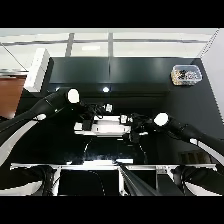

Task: Fold the box and place the chain.

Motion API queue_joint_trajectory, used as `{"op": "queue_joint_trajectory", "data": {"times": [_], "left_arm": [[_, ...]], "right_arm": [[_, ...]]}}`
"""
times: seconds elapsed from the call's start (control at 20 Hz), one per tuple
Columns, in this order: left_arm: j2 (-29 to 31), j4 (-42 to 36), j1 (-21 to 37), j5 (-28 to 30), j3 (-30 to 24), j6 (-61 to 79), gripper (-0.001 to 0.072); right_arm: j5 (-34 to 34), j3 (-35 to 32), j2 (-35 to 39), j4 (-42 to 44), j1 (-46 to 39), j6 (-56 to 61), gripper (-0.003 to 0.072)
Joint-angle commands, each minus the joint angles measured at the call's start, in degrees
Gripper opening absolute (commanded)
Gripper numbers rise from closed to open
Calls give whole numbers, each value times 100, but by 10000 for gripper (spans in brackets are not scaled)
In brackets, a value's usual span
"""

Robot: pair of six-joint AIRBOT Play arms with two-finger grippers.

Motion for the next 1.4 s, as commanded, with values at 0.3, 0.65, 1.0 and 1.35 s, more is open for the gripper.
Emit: {"op": "queue_joint_trajectory", "data": {"times": [0.3, 0.65, 1.0, 1.35], "left_arm": [[1038, 1641, 42, -538, 2, -2483, 503], [1698, 929, 258, -1738, -46, -4695, 31], [1676, -2214, 81, 297, -1217, -4363, 31], [1539, -3287, 658, 2817, -1491, -3491, 31]], "right_arm": [[-11, -2, -2, -17, 0, 13, 412], [68, -2, -2, -85, 13, -7, 224], [48, -2, -2, -87, 24, 0, 223], [46, -2, -2, -85, 24, 0, 223]]}}
